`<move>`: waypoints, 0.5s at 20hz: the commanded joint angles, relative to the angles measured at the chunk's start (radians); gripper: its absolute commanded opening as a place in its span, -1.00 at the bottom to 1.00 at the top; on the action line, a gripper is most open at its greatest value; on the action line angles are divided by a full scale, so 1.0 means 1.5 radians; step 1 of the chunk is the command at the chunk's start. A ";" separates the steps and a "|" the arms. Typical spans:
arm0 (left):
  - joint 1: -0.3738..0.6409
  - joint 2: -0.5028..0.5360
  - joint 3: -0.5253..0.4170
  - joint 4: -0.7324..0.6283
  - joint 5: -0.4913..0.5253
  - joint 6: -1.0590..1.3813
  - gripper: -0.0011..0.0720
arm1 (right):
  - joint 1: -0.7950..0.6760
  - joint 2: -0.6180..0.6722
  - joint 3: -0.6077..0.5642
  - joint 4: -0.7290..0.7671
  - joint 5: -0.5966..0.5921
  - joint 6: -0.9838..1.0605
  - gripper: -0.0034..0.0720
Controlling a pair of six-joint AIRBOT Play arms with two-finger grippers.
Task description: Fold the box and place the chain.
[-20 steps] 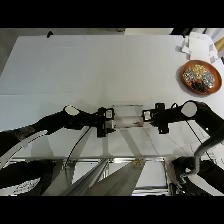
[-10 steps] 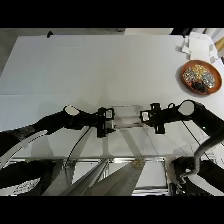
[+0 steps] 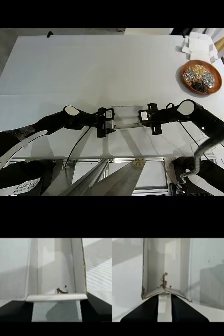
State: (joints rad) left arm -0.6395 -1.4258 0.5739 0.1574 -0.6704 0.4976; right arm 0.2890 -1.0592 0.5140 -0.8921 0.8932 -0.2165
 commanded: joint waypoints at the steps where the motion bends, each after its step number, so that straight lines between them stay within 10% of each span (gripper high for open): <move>1: 0.000 0.000 0.001 -0.001 0.001 0.000 -0.12 | 0.023 -0.001 0.001 0.010 -0.017 -0.002 -0.51; 5: 0.000 0.000 0.001 -0.001 0.001 0.000 -0.12 | 0.023 -0.001 0.001 0.012 -0.017 -0.002 -0.49; 10: 0.000 0.000 0.001 -0.001 0.001 0.000 -0.12 | 0.023 -0.001 -0.001 0.030 -0.018 -0.002 0.02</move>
State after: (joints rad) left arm -0.6395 -1.4258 0.5739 0.1570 -0.6701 0.4976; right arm 0.3214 -1.0592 0.5129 -0.8665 0.8680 -0.2188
